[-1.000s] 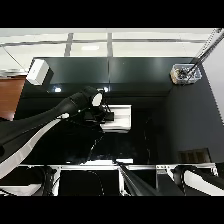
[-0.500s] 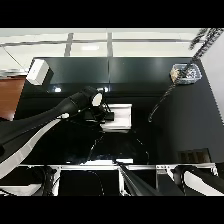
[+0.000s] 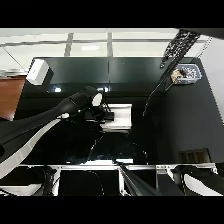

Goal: Fold the box and place the chain.

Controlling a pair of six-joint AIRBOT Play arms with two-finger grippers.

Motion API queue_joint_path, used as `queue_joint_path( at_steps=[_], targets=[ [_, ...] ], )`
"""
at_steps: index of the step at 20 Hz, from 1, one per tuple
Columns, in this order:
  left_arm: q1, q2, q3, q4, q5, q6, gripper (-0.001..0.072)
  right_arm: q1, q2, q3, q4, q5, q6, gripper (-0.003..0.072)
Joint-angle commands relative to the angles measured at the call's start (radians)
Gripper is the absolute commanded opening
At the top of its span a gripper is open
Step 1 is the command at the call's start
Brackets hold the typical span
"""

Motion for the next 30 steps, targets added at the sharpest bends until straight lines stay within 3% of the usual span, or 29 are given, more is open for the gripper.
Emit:
queue_joint_path(
  at_steps=[1, 12, 21, 25, 30],
  targets=[
    [0.001, -0.001, 0.000, 0.000, 0.000, 0.000, 0.0029, 0.056, 0.000, -0.029, 0.005, -0.050, 0.002, 0.0013],
    [0.001, -0.001, 0.000, 0.000, 0.000, 0.000, 0.0029, 0.200, -0.047, -0.047, 0.003, -0.104, 0.003, 0.0014],
    [0.001, -0.001, 0.000, 0.000, 0.000, 0.000, 0.0029, 0.228, -0.050, -0.325, -0.302, 0.037, 0.002, 0.0014],
    [0.001, -0.001, 0.000, 0.000, 0.000, 0.000, 0.0029, 0.244, -0.050, -0.481, -0.277, -0.003, -0.017, 0.0014],
    [0.001, -0.001, 0.000, 0.000, 0.000, 0.000, 0.0029, 0.309, -0.050, -0.578, -0.261, -0.080, -0.067, 0.0014]
  ],
)
